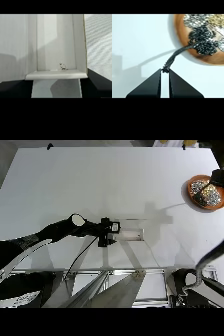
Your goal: Fold the box and place the chain.
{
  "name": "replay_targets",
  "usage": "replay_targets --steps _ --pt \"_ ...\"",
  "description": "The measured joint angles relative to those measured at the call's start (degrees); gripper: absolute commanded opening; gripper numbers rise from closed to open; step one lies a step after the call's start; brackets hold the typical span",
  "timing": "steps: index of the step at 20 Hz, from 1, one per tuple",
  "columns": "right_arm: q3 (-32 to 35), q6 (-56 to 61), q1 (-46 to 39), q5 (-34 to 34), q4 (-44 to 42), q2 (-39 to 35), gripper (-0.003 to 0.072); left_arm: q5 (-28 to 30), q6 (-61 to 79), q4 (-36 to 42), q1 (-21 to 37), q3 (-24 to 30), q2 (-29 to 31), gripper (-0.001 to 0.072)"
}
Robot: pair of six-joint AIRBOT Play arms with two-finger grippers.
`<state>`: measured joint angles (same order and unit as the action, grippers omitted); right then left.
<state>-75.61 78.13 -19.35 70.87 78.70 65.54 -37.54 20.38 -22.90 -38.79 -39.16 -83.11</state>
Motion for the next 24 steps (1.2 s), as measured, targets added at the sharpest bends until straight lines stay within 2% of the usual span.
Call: replay_targets --steps 7,13,17,24 --pt "0.02 -0.37 12.98 11.26 -3.96 -19.08 0.0015 0.00 0.00 0.00 0.00 0.00 0.00 0.0206" --pt "1.09 0.96 23.15 14.80 -13.97 -28.79 0.0015 0.00 0.00 -0.02 0.00 0.00 0.00 0.0206" --pt "5.60 1.38 29.83 11.91 -19.08 -31.04 0.0015 0.00 -0.02 -0.02 0.00 0.00 0.00 0.0206" --pt "20.04 1.55 43.12 -1.55 -20.79 -30.56 0.0016 0.00 0.00 -0.02 0.00 0.00 0.00 0.0206"
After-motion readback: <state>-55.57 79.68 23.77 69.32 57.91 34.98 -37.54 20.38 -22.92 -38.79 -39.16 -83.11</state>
